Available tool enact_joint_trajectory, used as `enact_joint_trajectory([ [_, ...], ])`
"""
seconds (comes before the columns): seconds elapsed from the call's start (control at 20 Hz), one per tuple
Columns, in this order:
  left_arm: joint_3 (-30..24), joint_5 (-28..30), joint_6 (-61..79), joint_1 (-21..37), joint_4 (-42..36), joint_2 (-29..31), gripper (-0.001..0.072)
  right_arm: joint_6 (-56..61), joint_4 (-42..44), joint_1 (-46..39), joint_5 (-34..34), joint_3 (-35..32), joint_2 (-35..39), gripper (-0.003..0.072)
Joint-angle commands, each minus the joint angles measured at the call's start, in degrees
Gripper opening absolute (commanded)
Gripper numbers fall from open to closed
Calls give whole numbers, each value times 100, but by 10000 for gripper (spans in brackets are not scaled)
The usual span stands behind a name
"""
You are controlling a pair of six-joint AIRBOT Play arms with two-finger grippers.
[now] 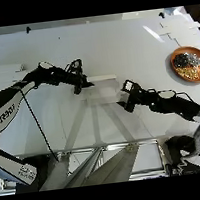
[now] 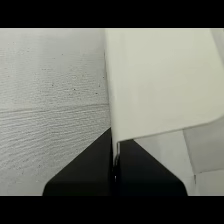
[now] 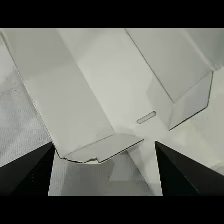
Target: Fold the box and place the chain.
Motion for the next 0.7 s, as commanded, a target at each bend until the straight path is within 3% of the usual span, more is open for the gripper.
enact_joint_trajectory([
  [0.0, 2, 0, 4, 0, 2, -4, 9, 13, 83, 4, -52, 4, 105, 686],
  [0.65, 2, 0, 2, 0, 2, -4, 9, -509, 177, 4, -415, 181, 181, 686],
])
